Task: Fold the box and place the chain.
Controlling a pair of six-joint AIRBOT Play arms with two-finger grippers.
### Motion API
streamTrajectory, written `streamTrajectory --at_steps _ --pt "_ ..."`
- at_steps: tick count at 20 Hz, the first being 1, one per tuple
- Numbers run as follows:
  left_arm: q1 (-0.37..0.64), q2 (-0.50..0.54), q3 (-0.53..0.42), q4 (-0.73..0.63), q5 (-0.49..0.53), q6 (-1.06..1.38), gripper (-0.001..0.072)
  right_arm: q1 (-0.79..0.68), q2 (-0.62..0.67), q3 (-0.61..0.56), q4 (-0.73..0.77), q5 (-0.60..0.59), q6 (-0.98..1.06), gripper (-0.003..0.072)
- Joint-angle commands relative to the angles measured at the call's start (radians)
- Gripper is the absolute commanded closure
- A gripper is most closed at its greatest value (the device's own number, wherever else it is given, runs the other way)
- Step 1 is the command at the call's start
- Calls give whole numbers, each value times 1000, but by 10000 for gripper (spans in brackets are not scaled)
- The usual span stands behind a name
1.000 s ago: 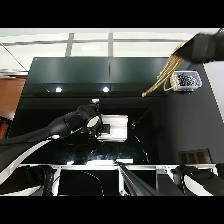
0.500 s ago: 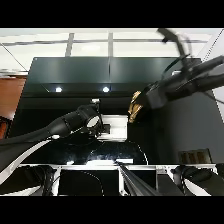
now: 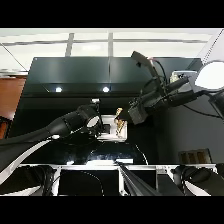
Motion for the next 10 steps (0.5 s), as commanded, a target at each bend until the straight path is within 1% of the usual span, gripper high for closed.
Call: streamTrajectory --at_steps 1,4,7,10 --pt "1 0 0 0 0 0 678 10 -2 -33 -79 -8 7 642" --pt "0 0 0 0 1 0 678 8 -2 -34 -132 16 20 642" --pt "1 0 0 0 0 0 678 11 -2 -63 -130 31 20 642" --pt "1 0 0 0 1 0 678 24 -3 -124 -127 -47 19 643"
